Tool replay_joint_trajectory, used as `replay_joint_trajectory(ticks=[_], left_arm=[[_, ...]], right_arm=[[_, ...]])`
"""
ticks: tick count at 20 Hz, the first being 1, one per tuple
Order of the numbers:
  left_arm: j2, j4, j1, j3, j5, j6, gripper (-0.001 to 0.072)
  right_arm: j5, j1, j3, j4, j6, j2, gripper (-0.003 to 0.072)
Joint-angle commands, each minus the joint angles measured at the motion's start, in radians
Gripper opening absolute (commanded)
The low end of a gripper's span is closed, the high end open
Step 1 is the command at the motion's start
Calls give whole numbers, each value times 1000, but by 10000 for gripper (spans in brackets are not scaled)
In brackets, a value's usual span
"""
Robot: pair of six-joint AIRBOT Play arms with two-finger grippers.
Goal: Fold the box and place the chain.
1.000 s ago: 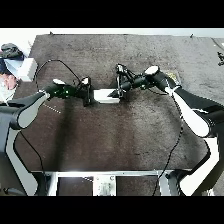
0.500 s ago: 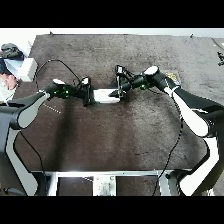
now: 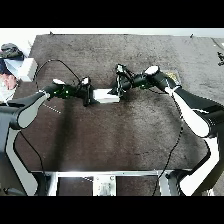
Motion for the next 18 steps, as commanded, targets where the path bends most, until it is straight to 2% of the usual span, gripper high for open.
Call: replay_joint_trajectory(ticks=[1,2,3,18], left_arm=[[0,1,-1,0,-2,1,417],[0,1,-1,0,-2,1,417],[0,1,-1,0,-2,0,417],[0,1,-1,0,-2,1,417]], right_arm=[[-10,-1,1,2,0,1,292],[-12,-1,1,2,0,1,269],[-12,-1,1,2,0,1,164],[6,0,0,-59,4,-1,161]])
